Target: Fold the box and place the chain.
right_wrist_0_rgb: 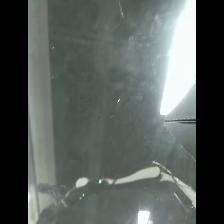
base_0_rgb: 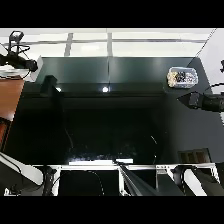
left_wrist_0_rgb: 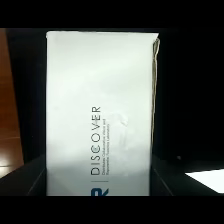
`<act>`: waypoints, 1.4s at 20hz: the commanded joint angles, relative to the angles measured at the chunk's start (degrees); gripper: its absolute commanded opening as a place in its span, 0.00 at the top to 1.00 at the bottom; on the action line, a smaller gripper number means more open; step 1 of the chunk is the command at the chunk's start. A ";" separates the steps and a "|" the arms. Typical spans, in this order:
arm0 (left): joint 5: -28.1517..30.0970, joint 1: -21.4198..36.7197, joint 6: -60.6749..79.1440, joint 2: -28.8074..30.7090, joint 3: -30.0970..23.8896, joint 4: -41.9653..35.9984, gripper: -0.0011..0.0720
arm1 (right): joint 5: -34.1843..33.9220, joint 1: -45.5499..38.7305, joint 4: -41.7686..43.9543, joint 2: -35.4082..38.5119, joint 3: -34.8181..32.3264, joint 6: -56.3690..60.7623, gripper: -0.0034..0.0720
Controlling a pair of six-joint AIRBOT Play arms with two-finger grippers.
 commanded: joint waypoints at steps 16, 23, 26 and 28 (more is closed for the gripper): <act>-25.33 -6.82 -19.87 18.21 -2.10 -23.74 0.95 | -26.91 20.55 -17.90 -0.50 -2.49 4.76 0.93; -1.11 -27.50 -17.14 47.84 -48.98 -13.14 0.95 | -36.44 22.60 -25.92 -1.36 -9.31 4.96 0.93; 5.44 -28.33 -17.16 59.69 -62.69 -12.74 0.95 | -36.48 22.60 -25.90 -1.36 -9.31 4.96 0.93; 6.82 -28.22 -17.14 64.85 -67.91 -10.93 0.95 | -36.46 22.60 -25.90 -1.36 -9.31 4.96 0.93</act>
